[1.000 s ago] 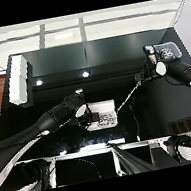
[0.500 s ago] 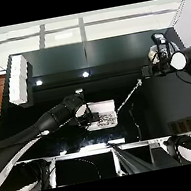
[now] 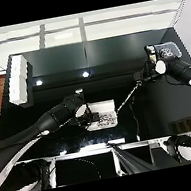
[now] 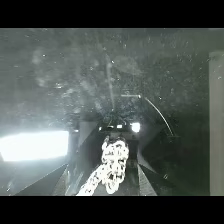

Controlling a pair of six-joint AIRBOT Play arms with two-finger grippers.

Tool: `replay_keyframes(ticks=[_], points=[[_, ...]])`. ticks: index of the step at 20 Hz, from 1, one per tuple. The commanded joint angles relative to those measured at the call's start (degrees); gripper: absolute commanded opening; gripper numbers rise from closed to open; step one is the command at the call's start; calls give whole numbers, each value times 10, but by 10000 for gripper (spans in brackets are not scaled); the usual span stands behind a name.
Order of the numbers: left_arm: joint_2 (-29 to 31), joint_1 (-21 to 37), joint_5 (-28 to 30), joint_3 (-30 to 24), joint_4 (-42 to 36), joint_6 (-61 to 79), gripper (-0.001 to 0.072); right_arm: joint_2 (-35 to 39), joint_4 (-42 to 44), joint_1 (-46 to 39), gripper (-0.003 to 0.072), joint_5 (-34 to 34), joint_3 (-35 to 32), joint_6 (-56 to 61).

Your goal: Fold the box and place the chain.

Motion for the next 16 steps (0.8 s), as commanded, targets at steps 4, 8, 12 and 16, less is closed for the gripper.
replay_keyframes(ticks=[4,8,12,16], points=[[0,0,0,0,0,0,29,-18,-5,0,349,3,-1,14],[0,0,0,0,0,0,28,-21,-4,0,349,9,-1,15],[0,0,0,0,0,0,28,-21,0,0,62,19,3,14],[0,0,0,0,0,0,28,6,0,0,46,79,30,-32]])
